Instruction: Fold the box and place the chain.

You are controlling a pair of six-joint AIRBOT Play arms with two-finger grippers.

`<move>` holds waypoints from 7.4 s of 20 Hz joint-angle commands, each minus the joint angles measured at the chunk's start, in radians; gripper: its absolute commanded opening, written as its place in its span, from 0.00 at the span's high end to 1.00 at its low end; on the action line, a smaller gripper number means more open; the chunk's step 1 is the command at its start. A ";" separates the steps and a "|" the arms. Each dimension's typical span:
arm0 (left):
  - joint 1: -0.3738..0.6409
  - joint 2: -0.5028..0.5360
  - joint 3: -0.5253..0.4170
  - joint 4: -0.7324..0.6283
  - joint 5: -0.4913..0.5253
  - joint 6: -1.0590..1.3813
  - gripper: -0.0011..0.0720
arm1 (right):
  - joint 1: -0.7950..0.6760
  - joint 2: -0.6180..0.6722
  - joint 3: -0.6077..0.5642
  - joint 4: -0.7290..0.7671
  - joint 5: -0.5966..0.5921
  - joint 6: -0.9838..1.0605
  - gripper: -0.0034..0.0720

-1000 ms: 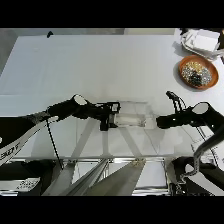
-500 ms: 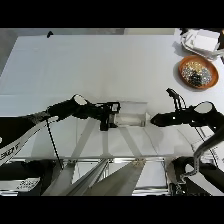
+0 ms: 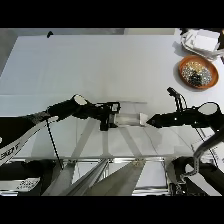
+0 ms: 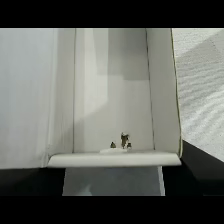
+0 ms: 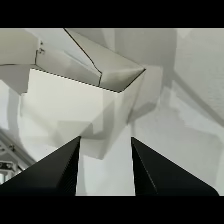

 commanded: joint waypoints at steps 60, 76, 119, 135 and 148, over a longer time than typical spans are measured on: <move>0.000 0.000 0.001 0.000 -0.004 0.000 0.53 | 0.713 -0.369 0.402 -0.816 -0.022 1.283 0.76; 0.000 0.000 0.001 0.000 -0.007 0.000 0.53 | 0.485 0.044 0.512 -0.946 0.163 0.925 0.49; 0.000 0.000 0.001 0.000 -0.007 0.000 0.53 | -0.378 -0.831 1.103 -0.815 -0.282 0.628 0.94; 0.001 0.000 0.001 0.000 -0.007 0.000 0.53 | -0.378 -0.148 1.103 -0.455 0.291 0.342 0.94; 0.000 0.000 0.001 0.000 -0.008 0.000 0.53 | -0.240 0.201 1.075 -0.116 0.572 0.351 0.94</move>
